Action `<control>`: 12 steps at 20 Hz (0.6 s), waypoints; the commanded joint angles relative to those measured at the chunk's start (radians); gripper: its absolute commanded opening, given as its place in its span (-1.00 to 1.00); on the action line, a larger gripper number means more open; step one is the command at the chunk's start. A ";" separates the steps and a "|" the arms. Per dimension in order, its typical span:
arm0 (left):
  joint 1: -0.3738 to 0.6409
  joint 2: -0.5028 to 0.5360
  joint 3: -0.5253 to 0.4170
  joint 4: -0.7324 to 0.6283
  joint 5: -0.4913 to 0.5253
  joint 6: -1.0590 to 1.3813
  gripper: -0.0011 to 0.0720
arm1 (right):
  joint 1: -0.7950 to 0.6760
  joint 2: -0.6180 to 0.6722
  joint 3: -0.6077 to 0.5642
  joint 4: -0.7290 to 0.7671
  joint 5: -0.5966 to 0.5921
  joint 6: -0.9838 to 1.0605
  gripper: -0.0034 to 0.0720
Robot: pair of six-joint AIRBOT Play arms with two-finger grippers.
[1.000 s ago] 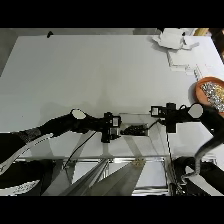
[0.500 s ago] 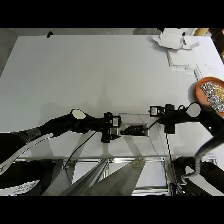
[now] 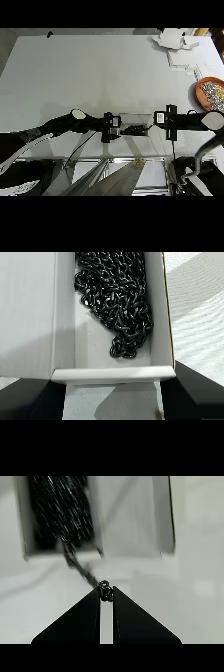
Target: Fold the box and place the chain.
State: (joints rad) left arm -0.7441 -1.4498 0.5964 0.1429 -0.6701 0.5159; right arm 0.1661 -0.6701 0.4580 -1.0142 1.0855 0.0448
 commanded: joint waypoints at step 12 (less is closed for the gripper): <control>0.000 0.001 0.000 0.000 0.000 0.000 -0.22 | 0.297 0.051 0.001 0.464 -0.242 -0.056 -0.85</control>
